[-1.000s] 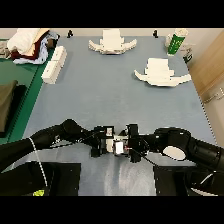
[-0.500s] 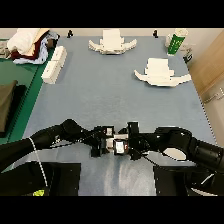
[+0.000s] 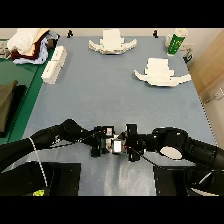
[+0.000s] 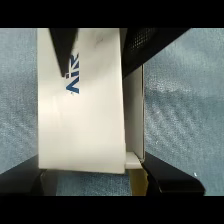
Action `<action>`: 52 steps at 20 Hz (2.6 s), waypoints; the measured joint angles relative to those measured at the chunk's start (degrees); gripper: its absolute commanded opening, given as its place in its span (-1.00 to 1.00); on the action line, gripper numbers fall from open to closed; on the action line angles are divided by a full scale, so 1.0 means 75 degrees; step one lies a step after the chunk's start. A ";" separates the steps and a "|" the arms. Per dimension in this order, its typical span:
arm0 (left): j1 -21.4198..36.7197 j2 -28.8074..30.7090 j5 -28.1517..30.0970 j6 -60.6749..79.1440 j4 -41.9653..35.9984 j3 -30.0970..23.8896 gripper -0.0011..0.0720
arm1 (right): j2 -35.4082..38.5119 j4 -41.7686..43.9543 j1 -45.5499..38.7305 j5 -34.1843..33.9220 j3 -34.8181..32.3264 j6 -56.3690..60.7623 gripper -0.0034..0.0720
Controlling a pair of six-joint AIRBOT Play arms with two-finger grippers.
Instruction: Fold the box.
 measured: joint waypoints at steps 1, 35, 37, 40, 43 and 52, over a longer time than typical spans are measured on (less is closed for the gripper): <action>0.0000 0.0000 0.0000 0.0003 0.0003 0.0000 0.44 | -0.0009 0.0067 -0.0003 0.0032 0.0000 0.0000 -0.13; 0.0000 0.0000 0.0000 0.0000 0.0006 0.0000 0.44 | 0.1067 0.3130 0.0408 -0.3357 -0.2425 0.3573 -0.91; 0.0000 0.0000 0.0000 -0.0003 0.0003 0.0000 0.44 | 0.1043 0.3217 0.0423 -0.3410 -0.2515 0.3599 -0.91; 0.0000 0.0000 0.0000 0.0000 0.0003 0.0000 0.44 | 0.0912 0.3331 0.0431 -0.3474 -0.2573 0.3614 -0.90; 0.0000 0.0000 0.0000 0.0000 0.0006 0.0000 0.44 | 0.0746 0.3410 0.0437 -0.3485 -0.2582 0.3628 -0.90; 0.0000 0.0000 0.0000 0.0003 0.0006 0.0000 0.44 | 0.0615 0.3442 0.0434 -0.3445 -0.2602 0.3652 -0.91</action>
